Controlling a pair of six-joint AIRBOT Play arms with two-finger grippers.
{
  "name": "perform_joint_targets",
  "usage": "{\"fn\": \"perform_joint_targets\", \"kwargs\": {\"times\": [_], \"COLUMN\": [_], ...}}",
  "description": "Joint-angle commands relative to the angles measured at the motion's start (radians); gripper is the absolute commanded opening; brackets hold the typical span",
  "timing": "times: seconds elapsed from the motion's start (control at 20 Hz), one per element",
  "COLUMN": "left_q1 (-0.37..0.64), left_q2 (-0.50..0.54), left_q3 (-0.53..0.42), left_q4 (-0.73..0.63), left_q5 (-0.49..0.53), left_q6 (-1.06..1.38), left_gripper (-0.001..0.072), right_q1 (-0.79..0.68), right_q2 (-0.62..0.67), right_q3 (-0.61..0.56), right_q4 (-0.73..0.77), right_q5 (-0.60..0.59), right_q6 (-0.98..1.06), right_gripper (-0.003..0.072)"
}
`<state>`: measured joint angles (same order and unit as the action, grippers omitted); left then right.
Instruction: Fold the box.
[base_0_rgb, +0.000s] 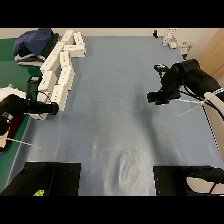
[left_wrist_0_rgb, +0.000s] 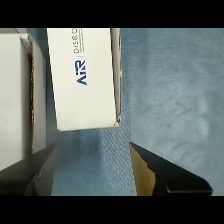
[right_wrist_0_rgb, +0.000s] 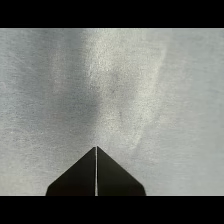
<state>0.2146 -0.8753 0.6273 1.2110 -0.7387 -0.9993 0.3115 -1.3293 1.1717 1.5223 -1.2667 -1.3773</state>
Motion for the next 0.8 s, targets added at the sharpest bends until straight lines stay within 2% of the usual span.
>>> {"fn": "perform_joint_targets", "kwargs": {"times": [0.0,0.1,0.15,0.2,0.3,0.4,0.55,0.75], "left_q1": [0.012,-0.009,-0.031,-0.063,-0.145,-0.240,-0.362,-0.480], "left_q2": [0.113,0.170,0.188,0.198,0.187,0.140,0.001,-0.156], "left_q3": [0.101,0.159,0.186,0.216,0.274,0.339,0.449,0.492], "left_q4": [0.063,0.022,-0.007,-0.034,-0.061,-0.069,-0.075,-0.133], "left_q5": [-0.301,-0.373,-0.397,-0.422,-0.444,-0.439,-0.440,-0.424], "left_q6": [-0.089,-0.100,-0.100,-0.100,-0.101,-0.112,-0.237,-0.252], "left_gripper": [0.0692,0.0681,0.0498,0.0256,0.0015,0.0014,0.0014,0.0014], "right_q1": [0.000,0.000,0.000,0.000,0.000,0.000,0.000,0.000], "right_q2": [0.000,0.000,0.000,0.000,0.000,0.000,0.000,0.000], "right_q3": [0.001,0.001,0.001,0.001,0.001,0.001,0.001,0.001], "right_q4": [0.000,0.000,0.000,0.000,0.000,0.000,0.000,0.000], "right_q5": [0.000,0.000,0.000,0.000,0.000,0.000,0.000,0.000], "right_q6": [0.000,0.000,0.000,0.000,0.000,0.000,0.000,0.000], "right_gripper": [0.0016,0.0016,0.0015,0.0015,0.0016,0.0015,0.0015,0.0016]}}
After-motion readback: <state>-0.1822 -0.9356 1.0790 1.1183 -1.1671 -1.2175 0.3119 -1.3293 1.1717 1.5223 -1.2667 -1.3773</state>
